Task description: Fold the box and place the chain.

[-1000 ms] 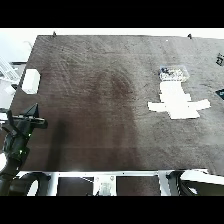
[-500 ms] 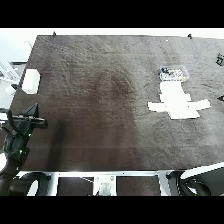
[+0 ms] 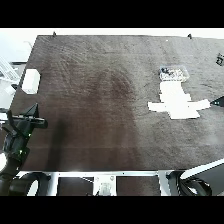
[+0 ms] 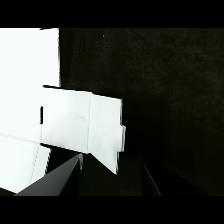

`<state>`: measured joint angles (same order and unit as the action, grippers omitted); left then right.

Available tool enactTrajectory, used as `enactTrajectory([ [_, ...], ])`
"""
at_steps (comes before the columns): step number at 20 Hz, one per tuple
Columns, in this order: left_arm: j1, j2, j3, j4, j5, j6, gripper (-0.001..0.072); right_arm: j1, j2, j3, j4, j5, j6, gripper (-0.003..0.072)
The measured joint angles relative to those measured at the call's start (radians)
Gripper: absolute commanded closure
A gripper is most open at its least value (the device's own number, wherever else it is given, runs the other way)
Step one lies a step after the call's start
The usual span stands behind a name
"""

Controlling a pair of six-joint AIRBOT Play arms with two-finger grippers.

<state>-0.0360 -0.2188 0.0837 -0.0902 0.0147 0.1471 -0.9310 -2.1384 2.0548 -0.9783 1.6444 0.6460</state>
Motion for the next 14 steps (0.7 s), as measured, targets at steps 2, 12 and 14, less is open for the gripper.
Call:
enactTrajectory([
  [2, 0.000, 0.000, 0.000, 0.000, 0.000, 0.000, 0.0687, 0.011, -0.016, 0.002, 0.000, 0.000, -0.009, 0.0233],
  [12, 0.000, 0.000, 0.000, 0.000, 0.000, 0.000, 0.0687, 0.073, -0.069, -0.003, 0.001, 0.011, -0.028, 0.0233],
  [14, 0.000, 0.000, 0.000, 0.000, 0.000, 0.000, 0.0687, 0.081, -0.071, -0.007, 0.002, 0.020, -0.029, 0.0233],
])
